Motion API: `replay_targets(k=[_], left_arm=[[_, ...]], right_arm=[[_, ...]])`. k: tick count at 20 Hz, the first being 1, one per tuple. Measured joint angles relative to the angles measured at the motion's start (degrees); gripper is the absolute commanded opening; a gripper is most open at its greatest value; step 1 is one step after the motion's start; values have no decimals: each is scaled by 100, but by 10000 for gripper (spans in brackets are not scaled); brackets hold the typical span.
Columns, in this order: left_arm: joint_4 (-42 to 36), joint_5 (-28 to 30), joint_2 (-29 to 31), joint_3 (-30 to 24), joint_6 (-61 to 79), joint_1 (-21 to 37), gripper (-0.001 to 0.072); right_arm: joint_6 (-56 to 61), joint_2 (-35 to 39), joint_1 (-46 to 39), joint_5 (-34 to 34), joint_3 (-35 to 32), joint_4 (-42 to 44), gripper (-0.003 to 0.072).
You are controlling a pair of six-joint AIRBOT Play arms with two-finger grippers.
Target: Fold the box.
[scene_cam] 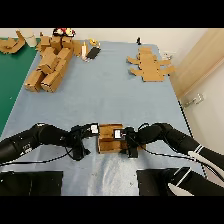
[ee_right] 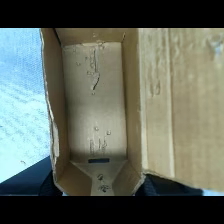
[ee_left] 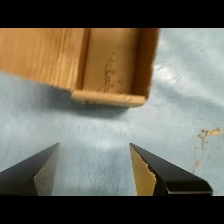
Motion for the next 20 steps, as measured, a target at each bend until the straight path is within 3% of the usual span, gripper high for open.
replay_targets(k=[5, 20], left_arm=[[-894, 120, -267, -26, 1187, 2, 695], [-1746, 667, -713, -35, 1794, -256, 694]], right_arm=[[0, 0, 0, 0, 0, -2, 514], [0, 0, 0, 0, 0, 0, 513]])
